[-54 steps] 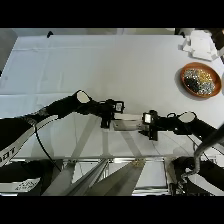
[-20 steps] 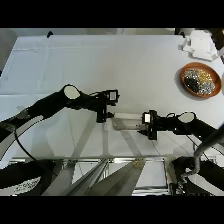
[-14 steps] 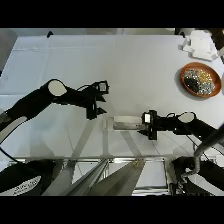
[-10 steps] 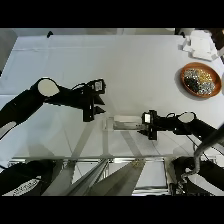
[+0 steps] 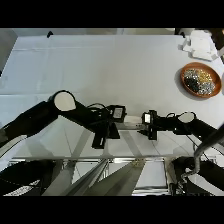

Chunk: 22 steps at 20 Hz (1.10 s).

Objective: Fold the box and place the chain.

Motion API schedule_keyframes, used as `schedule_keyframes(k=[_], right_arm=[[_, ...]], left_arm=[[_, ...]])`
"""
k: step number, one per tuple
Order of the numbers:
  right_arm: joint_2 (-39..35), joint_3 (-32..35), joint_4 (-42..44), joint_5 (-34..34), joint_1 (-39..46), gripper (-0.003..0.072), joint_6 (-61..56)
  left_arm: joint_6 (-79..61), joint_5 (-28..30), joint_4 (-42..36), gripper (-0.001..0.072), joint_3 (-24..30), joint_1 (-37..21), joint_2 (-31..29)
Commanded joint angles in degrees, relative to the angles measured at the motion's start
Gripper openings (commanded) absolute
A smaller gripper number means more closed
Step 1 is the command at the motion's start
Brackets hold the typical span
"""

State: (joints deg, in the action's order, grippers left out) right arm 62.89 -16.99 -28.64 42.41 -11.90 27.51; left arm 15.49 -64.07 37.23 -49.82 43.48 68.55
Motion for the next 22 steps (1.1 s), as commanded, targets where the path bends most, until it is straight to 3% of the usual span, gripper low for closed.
schedule_keyframes(k=[1, 4, 7, 10, 15, 22], right_arm=[[0.0, 0.0, 0.0, 0.0, 0.0, 0.0413, 0.0], [0.0, 0.0, 0.0, 0.0, 0.0, 0.0413, 0.0], [0.0, 0.0, 0.0, 0.0, 0.0, 0.0413, 0.0], [0.0, 0.0, 0.0, 0.0, 0.0, 0.0413, 0.0], [0.0, 0.0, 0.0, 0.0, 0.0, 0.0413, 0.0], [0.0, 0.0, 0.0, 0.0, 0.0, 0.0413, 0.0]], left_arm=[[4.3, 16.0, -1.6, 0.0006, 0.0, 3.3, 3.2], [11.7, 34.7, -2.5, 0.0006, 0.0, 3.2, 5.7], [17.4, 42.1, -2.5, 0.0006, 0.0, 3.2, 9.7], [20.9, 43.7, -2.5, 0.0005, 0.0, 3.2, 14.0], [23.5, 41.6, -2.4, 0.0005, 0.0, 3.2, 17.9], [23.5, 40.5, -2.3, 0.0008, 0.0, 3.1, 14.4]])
